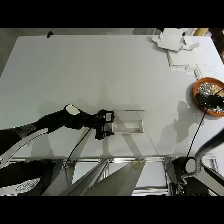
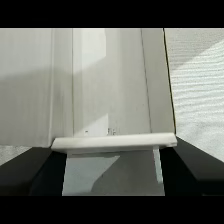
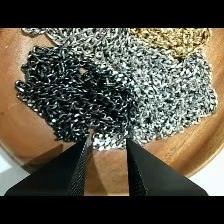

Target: Fold the box and place the chain.

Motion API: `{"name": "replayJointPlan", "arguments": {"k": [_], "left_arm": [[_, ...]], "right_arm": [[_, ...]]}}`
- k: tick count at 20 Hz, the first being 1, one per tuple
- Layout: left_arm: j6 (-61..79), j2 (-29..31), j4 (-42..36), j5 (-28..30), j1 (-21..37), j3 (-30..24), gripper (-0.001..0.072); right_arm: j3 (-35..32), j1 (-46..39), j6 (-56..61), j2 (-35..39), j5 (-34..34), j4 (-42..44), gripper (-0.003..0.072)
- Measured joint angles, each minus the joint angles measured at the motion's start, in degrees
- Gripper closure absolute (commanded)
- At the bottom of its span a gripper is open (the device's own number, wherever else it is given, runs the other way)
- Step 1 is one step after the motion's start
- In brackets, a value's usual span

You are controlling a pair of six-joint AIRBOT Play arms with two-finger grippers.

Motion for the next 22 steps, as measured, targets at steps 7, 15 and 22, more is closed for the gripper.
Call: {"name": "replayJointPlan", "arguments": {"k": [7, 15, 22], "left_arm": [[0.0, 0.0, 0.0, 0.0, 0.0, 0.0, 0.0437], [0.0, 0.0, 0.0, 0.0, 0.0, 0.0, 0.0437], [0.0, 0.0, 0.0, 0.02, 0.0, 0.0, 0.0437]], "right_arm": [[0.0, -0.68, 0.0, -3.17, -2.45, 0.52, 0.0451], [0.0, -0.74, 0.0, -5.33, -5.99, 0.55, 0.0452], [0.0, -0.74, 0.0, -8.24, -9.2, 0.55, 0.0455]]}}
